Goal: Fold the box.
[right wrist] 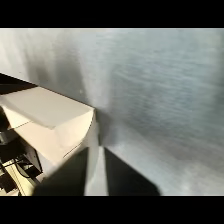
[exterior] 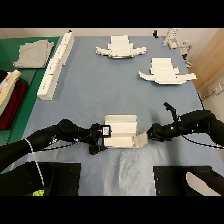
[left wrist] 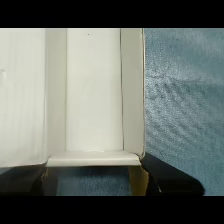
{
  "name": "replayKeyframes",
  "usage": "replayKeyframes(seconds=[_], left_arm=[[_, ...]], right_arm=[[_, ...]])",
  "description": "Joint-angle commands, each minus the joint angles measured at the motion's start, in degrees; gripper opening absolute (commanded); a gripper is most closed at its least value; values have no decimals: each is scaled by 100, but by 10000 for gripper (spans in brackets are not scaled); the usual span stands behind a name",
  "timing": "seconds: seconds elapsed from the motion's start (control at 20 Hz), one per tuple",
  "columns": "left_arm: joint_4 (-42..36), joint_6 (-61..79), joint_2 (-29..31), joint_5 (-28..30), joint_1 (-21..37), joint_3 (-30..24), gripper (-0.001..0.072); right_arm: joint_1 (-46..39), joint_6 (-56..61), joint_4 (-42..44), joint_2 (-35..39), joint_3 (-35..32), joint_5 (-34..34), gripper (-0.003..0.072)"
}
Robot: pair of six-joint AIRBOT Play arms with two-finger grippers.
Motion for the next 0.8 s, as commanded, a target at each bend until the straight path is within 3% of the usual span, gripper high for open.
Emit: replayKeyframes(seconds=[0.0, 0.15, 0.2, 0.45, 0.75], left_arm=[[2, 0, -4, 0, 0, 2, 455], [2, 0, -2, 0, 0, 2, 455], [2, 0, -2, 0, 0, 2, 455], [2, 0, -2, 0, 0, 2, 455], [2, 0, -4, -2, 0, 2, 455]], right_arm=[[35, 151, 55, 389, 83, -264, 354], [254, 138, 68, 391, 81, -146, 388], [450, 140, 68, 387, 81, 2, 453], [1676, 684, -144, 260, 98, 1036, 456], [2798, 2415, -1572, 179, 623, 1696, 447]])
